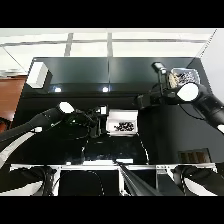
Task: Fold the box and place the chain.
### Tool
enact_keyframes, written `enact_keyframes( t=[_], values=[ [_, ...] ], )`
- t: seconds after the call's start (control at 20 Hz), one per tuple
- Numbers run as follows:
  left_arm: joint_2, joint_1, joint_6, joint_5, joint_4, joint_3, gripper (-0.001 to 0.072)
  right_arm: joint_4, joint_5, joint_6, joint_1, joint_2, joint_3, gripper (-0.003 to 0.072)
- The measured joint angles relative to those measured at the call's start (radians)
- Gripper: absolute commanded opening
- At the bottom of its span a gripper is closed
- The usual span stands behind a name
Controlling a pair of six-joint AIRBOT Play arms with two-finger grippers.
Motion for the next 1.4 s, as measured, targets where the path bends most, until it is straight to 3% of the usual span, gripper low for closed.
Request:
enact_keyframes(
  t=[0.4, 1.0, 1.1, 1.15, 1.25, 1.4],
  values=[
    [0.000, 0.000, -0.001, 0.001, 0.000, 0.000, 0.0558, 0.067, 0.167, -0.641, 0.029, -0.019, 0.024, 0.0720],
    [0.000, 0.000, -0.001, 0.001, 0.000, 0.000, 0.0558, 0.084, 0.218, -0.908, 0.127, -0.024, -0.018, 0.0720],
    [0.000, 0.000, -0.001, 0.001, 0.000, 0.000, 0.0558, 0.084, 0.218, -0.915, 0.129, -0.027, -0.018, 0.0368],
    [0.000, 0.000, -0.001, 0.002, 0.000, 0.000, 0.0558, 0.084, 0.220, -0.917, 0.129, -0.028, -0.018, 0.0361],
    [0.000, 0.000, -0.002, 0.003, 0.000, 0.000, 0.0558, 0.084, 0.221, -0.920, 0.130, -0.030, -0.018, 0.0259],
    [0.000, 0.000, -0.002, 0.003, 0.000, 0.000, 0.0558, 0.084, 0.222, -0.924, 0.130, -0.031, -0.018, 0.0240]
  ],
)
